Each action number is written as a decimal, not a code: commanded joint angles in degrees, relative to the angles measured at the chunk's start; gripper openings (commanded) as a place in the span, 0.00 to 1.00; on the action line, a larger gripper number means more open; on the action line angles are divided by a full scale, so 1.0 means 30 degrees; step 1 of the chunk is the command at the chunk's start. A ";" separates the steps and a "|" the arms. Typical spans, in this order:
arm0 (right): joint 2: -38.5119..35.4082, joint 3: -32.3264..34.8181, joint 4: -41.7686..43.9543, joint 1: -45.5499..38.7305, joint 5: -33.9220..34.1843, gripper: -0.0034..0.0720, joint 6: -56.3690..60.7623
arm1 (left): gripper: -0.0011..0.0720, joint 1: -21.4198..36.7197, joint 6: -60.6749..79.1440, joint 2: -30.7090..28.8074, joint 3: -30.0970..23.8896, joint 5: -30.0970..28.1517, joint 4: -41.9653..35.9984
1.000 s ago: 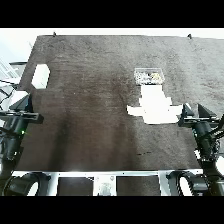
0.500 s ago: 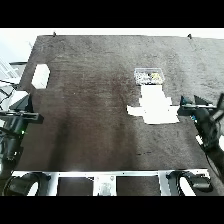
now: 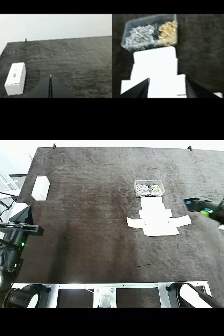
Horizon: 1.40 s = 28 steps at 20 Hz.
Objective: Fold the box and place the chain.
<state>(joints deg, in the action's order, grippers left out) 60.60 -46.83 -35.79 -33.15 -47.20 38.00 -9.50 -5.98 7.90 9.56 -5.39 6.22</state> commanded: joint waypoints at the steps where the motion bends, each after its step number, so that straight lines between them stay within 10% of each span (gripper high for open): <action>1: 0.2754 -0.4728 -0.4626 -0.3439 -0.6666 0.73 0.3555 | 0.05 0.0000 0.0007 -0.0015 0.0000 0.0007 0.0007; 6: 0.8918 -1.0972 -0.6659 -0.4160 -1.3172 0.73 0.4065 | 0.05 0.0000 0.0007 -0.0015 0.0000 0.0000 0.0000; 10: 1.2473 -1.3857 -0.7541 -0.3461 -1.4243 0.73 0.4116 | 0.05 0.0000 0.0007 -0.0015 0.0000 0.0015 0.0000; 28: 1.7646 -1.5365 -0.6717 -0.1566 -1.5832 0.68 0.2761 | 0.05 0.0000 0.0007 -0.0015 0.0000 0.0007 0.0007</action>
